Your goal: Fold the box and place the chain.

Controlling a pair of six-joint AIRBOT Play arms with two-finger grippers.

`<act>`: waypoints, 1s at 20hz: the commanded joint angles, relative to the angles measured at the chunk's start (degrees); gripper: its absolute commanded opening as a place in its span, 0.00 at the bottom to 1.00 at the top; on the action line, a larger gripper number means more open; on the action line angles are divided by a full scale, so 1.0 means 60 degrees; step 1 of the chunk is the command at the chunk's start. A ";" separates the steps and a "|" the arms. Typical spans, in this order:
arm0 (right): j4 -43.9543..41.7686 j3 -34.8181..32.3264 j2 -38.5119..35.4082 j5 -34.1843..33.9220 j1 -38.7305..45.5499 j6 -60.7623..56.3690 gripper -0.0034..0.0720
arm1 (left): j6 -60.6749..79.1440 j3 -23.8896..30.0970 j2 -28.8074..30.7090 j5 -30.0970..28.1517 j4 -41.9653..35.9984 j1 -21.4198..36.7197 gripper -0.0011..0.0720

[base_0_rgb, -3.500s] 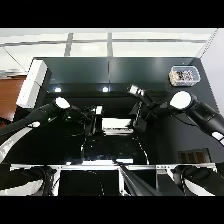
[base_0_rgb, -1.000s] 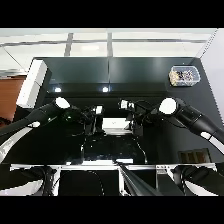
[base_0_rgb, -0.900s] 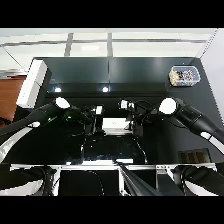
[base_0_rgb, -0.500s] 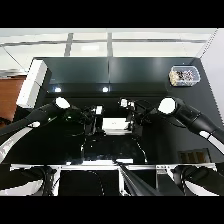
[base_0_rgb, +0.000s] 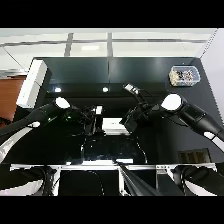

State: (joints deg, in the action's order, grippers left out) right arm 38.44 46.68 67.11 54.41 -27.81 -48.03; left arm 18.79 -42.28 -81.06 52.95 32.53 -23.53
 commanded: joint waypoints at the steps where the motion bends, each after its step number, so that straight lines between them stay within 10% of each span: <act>1: -0.0423 -0.0138 0.0160 0.0000 -0.0011 -0.1985 0.06 | 0.0004 -0.0004 -0.0007 -0.0007 0.0000 -0.0007 0.68; 20: -0.0729 -0.0051 0.1257 0.0062 0.0197 -0.2244 0.06 | 0.0004 -0.0004 -0.0007 -0.0004 -0.0007 0.0004 0.68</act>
State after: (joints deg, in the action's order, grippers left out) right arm 34.44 45.28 75.20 51.05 -27.40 -61.54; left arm 18.76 -42.28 -81.06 52.90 32.53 -23.53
